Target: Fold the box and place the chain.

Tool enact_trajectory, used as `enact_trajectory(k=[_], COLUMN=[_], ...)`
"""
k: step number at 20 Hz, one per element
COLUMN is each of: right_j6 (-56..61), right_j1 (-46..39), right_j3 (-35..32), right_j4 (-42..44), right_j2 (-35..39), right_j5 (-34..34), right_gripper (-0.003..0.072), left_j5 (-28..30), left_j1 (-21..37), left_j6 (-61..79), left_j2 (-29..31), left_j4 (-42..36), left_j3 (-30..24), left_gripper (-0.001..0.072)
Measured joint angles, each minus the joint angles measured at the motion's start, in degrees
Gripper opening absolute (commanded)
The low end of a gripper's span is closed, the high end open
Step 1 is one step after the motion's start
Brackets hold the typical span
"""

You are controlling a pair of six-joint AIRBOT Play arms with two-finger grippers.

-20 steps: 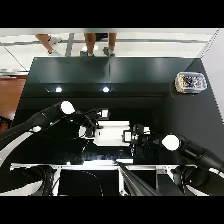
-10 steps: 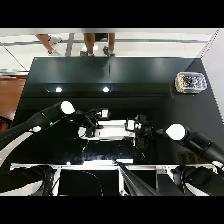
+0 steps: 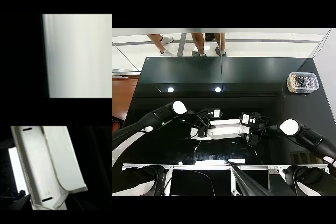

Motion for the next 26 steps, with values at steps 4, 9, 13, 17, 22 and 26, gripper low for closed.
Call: enact_trajectory(k=[4,9,13,17,22,26], right_j6=[-2.1,-6.7,-10.3,-13.7,-15.5,-15.9], right_j1=[-0.1,-0.2,-0.2,-0.2,-0.2,-0.2], right_j3=[0.0,0.0,0.1,0.1,0.1,0.1], right_j4=[3.1,7.0,8.7,9.2,9.3,9.3], right_j2=[-0.8,-2.8,-5.4,-8.5,-10.7,-11.3], right_j5=[-0.5,1.3,2.6,3.7,3.7,3.5], right_gripper=[0.0598,0.0598,0.0597,0.0598,0.0598,0.0597], left_j5=[0.0,0.0,0.0,-0.2,-0.2,-0.3], left_j1=[0.0,0.0,0.0,0.0,0.0,0.0], left_j6=[0.0,0.1,0.1,0.1,-0.2,-0.7], left_j2=[0.0,0.0,0.0,0.0,0.0,0.0], left_j4=[0.0,0.0,0.0,0.0,0.0,0.0], left_j3=[0.0,0.0,0.0,0.0,0.0,0.0], left_gripper=[0.0027,0.0027,0.0027,0.0027,0.0027,0.0027])
